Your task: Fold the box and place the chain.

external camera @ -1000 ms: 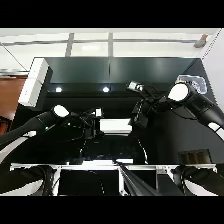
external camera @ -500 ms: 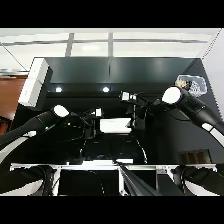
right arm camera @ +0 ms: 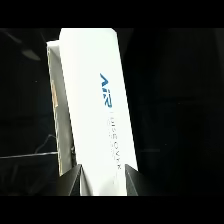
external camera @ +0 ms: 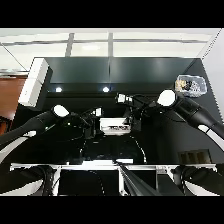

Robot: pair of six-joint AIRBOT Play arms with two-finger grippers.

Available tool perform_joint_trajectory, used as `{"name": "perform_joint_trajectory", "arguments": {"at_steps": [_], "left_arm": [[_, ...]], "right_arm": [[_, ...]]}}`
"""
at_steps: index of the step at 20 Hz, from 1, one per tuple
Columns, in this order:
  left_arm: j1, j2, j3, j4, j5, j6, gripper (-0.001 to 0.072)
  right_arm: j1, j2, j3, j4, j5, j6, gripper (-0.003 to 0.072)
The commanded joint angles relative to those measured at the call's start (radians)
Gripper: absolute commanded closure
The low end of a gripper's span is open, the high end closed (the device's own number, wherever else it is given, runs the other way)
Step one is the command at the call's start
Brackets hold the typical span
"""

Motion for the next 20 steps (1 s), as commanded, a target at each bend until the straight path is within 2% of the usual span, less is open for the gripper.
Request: {"name": "perform_joint_trajectory", "arguments": {"at_steps": [1,8,20], "left_arm": [[0.0,-0.001,0.0,0.0,-0.002,0.001,0.0359],[0.0,-0.001,0.0,0.0,-0.002,0.001,0.0359],[0.0,-0.001,0.0,0.0,-0.002,0.001,0.0359]], "right_arm": [[0.019,-0.001,-0.016,0.003,0.0,0.027,0.0387],[0.034,-0.001,-0.032,0.015,-0.04,0.041,0.0388],[0.034,-0.001,-0.032,0.014,0.006,0.114,0.0364]]}}
